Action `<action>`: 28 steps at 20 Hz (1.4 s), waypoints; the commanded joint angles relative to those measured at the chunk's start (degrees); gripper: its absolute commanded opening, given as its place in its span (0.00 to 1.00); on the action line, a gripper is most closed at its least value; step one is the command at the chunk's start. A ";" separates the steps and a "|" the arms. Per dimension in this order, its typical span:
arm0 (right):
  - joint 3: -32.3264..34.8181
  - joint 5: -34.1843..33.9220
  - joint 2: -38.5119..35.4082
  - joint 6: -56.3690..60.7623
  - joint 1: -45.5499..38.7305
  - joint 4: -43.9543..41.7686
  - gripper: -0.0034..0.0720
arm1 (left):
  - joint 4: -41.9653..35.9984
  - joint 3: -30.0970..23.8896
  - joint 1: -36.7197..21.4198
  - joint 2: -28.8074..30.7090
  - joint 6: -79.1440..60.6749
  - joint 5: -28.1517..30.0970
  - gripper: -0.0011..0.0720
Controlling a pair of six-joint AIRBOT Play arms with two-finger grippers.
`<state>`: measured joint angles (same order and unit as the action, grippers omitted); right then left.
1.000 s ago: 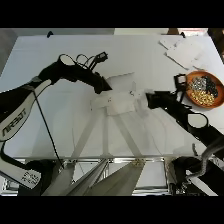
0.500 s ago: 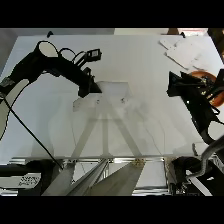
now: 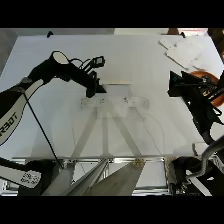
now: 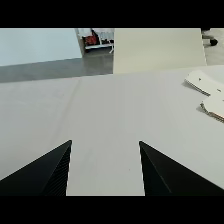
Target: Fold the box and place the chain.
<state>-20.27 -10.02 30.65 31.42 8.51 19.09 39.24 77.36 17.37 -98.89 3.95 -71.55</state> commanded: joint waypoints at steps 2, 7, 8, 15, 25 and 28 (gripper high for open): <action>-0.07 0.17 -0.02 0.00 0.04 -0.02 0.66 | -2.14 -0.02 0.96 -4.04 -7.89 1.57 0.01; -0.07 0.17 -0.04 0.00 0.04 -0.02 0.66 | -2.32 -0.02 3.72 -6.10 -14.47 4.37 0.01; -0.07 0.20 -0.02 0.00 0.04 -0.02 0.66 | -2.36 -0.02 4.02 -6.10 -14.45 5.11 0.01; -0.07 0.20 -0.04 0.00 0.04 -0.02 0.66 | -2.34 -0.02 3.96 -6.45 -9.05 6.84 0.01; -0.07 0.46 -0.02 0.00 0.04 -0.02 0.66 | -3.10 -0.02 -1.07 -6.40 -4.57 0.83 0.01; -0.07 1.66 -0.02 0.00 0.04 -0.02 0.66 | -1.90 -0.02 -0.48 -6.54 -5.20 1.51 0.01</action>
<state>-20.27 -9.34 30.65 31.42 8.49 19.09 36.27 77.36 16.99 -105.30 -1.02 -69.95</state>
